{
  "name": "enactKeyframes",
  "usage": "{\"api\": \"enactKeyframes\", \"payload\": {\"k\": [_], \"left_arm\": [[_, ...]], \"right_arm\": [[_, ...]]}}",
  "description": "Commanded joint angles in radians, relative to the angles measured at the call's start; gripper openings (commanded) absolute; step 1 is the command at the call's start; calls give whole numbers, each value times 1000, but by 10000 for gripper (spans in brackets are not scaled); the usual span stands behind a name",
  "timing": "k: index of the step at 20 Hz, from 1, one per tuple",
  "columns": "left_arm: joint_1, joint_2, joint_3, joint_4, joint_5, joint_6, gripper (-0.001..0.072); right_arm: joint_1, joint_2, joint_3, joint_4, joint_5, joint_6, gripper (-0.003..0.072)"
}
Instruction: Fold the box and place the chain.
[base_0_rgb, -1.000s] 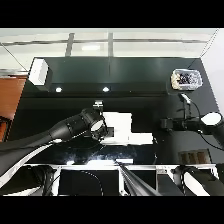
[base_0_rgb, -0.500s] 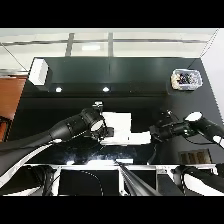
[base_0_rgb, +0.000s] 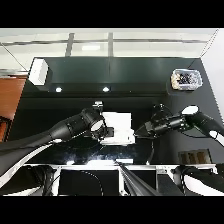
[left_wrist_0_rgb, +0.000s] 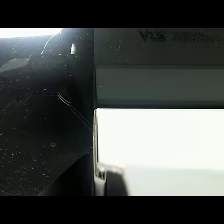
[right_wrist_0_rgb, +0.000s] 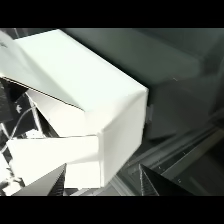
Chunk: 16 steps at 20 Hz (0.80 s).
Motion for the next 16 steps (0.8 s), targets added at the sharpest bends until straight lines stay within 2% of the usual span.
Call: {"api": "enactKeyframes", "payload": {"k": [1, 5, 7, 9, 12, 15, 16], "left_arm": [[0, 0, 1, 0, -1, -1, 26], [0, 0, 1, 0, -1, -1, 26], [0, 0, 1, 0, -2, -1, 26], [0, 0, 1, 0, -7, -1, 26], [0, 0, 1, 0, -19, -1, 26], [0, 0, 1, -1, -15, -1, 26], [0, 0, 1, 0, -15, -1, 26]], "right_arm": [[108, 0, 37, -18, -93, 59, 531], [301, 1, 132, -222, -266, 325, 512], [393, 1, 194, -367, -319, 528, 512], [478, 1, 251, -570, -325, 752, 511], [589, 1, 312, -850, -268, 1072, 491], [684, 0, 330, -959, -248, 1252, 490], [710, -3, 330, -966, -249, 1283, 351]]}}
